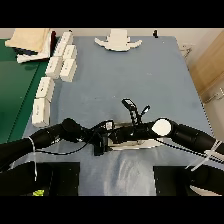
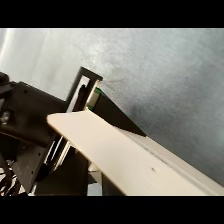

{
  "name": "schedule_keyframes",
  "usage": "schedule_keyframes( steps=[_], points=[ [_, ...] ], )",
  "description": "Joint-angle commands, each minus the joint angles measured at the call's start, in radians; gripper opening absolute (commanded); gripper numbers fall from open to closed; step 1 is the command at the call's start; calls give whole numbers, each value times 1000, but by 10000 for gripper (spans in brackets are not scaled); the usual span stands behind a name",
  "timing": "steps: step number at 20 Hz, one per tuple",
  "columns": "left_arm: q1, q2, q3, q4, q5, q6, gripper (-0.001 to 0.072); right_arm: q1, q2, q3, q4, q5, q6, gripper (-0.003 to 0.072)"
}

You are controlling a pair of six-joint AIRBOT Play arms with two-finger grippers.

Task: Fold the box.

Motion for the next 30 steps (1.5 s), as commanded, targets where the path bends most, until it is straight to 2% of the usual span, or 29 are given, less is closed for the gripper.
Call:
schedule_keyframes(
  steps=[1, 2, 4, 6, 11, 15, 20, 24, 30],
  points=[
    [0, -1, 0, 34, 6, -13, 316, -4, 46, 1, -58, -4, 81, 126],
    [0, -1, 0, 52, 20, -12, 316, -11, 58, 1, -106, -4, 144, 124],
    [0, -1, 0, 67, 40, -12, 315, -34, 85, 1, -221, -5, 285, 22],
    [0, -1, 0, 82, 39, -8, 306, -69, 109, 2, -280, -3, 362, 4],
    [0, -1, 0, 105, 58, 31, 308, -151, 161, 2, -291, 11, 364, 4],
    [0, -1, 0, 105, 84, 29, 308, -183, 154, 1, -374, 78, 399, 4],
    [0, -1, 0, 104, 84, 28, 308, -183, 72, -1, -497, 77, 458, 3],
    [0, -1, 0, 104, 84, 28, 308, -181, -5, -1, -499, 84, 445, 3],
    [0, -1, 0, 104, 84, 25, 308, -181, -17, -17, -500, 98, 429, 3]
  ],
)
